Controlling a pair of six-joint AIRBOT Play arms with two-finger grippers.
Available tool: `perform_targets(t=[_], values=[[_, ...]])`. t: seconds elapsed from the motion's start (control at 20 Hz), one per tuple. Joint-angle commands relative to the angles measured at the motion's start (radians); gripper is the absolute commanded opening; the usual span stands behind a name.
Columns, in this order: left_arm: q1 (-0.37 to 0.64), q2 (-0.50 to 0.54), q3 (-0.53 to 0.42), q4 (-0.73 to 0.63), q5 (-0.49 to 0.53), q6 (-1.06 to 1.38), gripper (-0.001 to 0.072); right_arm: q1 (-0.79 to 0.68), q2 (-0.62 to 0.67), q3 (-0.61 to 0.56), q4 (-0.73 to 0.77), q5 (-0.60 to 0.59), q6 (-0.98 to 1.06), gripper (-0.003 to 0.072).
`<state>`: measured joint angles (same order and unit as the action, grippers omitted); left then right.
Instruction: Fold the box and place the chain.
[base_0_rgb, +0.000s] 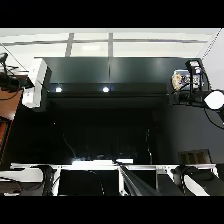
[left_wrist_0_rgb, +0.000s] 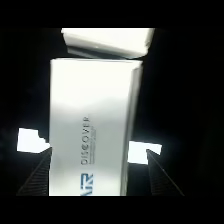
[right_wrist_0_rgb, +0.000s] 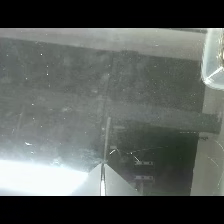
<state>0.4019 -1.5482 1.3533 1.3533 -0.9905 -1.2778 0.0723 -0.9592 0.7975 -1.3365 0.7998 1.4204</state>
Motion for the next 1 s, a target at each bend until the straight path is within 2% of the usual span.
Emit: perform_targets(t=[0.0, 0.15, 0.25, 0.35, 0.45, 0.6, 0.8, 0.95], values=[[-0.001, 0.057, 0.094, -0.001, -0.184, -0.110, 0.0715, 0.000, 0.000, 0.000, 0.000, 0.000, 0.000, 0.0015], [-0.001, 0.179, 0.043, -0.062, -0.227, -0.187, 0.0716, 0.000, 0.000, 0.000, 0.000, 0.000, 0.000, 0.0015], [-0.008, 0.293, -0.064, -0.130, -0.204, -0.193, 0.0716, 0.000, 0.000, 0.000, 0.000, 0.000, 0.000, 0.0015], [-0.048, 0.437, -0.220, -0.145, -0.146, -0.182, 0.0716, 0.000, 0.000, 0.000, 0.000, 0.000, 0.000, 0.0015], [-0.123, 0.592, -0.388, -0.138, -0.090, -0.148, 0.0716, 0.000, 0.000, 0.000, 0.000, 0.000, 0.000, 0.0015], [-0.261, 0.757, -0.552, -0.138, -0.068, -0.124, 0.0716, 0.000, 0.000, 0.000, 0.000, 0.000, 0.000, 0.0015], [-0.488, 0.889, -0.660, -0.143, -0.039, -0.137, 0.0716, 0.000, 0.000, 0.000, 0.000, 0.000, 0.000, 0.0015], [-0.635, 0.901, -0.686, -0.140, 0.013, -0.145, 0.0716, 0.000, 0.000, 0.000, 0.000, 0.000, 0.000, 0.0015]])
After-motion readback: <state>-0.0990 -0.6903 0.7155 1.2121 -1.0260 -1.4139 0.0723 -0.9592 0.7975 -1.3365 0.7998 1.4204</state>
